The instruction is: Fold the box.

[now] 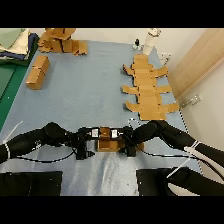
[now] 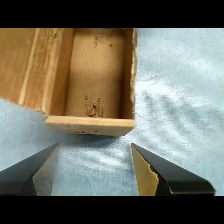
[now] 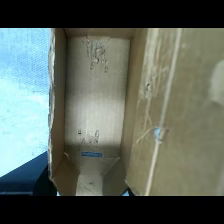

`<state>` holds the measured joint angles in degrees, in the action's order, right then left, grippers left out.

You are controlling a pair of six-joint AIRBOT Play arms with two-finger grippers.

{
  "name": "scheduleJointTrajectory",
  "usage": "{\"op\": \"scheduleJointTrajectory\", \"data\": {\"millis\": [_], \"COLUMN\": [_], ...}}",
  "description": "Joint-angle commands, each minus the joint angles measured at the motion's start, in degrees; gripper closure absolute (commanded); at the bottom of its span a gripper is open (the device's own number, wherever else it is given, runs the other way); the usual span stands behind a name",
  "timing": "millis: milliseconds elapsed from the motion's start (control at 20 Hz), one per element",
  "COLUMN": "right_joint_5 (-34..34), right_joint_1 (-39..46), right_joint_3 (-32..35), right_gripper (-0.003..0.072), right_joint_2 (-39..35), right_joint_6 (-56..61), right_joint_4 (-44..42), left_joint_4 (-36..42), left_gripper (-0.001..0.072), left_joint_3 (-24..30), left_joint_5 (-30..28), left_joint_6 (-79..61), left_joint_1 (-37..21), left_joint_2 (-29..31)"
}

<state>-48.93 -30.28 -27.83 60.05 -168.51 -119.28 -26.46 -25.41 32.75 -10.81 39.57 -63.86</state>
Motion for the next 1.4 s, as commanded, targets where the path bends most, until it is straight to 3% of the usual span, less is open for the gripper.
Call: {"op": "scheduleJointTrajectory", "data": {"millis": [0,500,1350], "right_joint_5": [-0.02,-0.02,-0.02], "right_joint_1": [-0.04,-0.04,-0.04], "right_joint_3": [0.00,0.00,0.00], "right_gripper": [0.0186,0.0186,0.0186], "right_joint_2": [-0.02,-0.02,-0.02], "right_joint_6": [0.04,0.04,0.04], "right_joint_4": [-0.02,-0.02,-0.02], "left_joint_4": [-0.07,2.71,4.85], "left_gripper": [0.0010,0.0009,0.0010], "left_joint_3": [-0.02,-0.74,-3.43], "left_joint_5": [1.20,-4.37,-4.17], "left_joint_6": [-1.81,-1.60,-1.36], "left_joint_1": [0.31,2.23,5.09], "left_joint_2": [0.04,-1.27,-3.72]}}
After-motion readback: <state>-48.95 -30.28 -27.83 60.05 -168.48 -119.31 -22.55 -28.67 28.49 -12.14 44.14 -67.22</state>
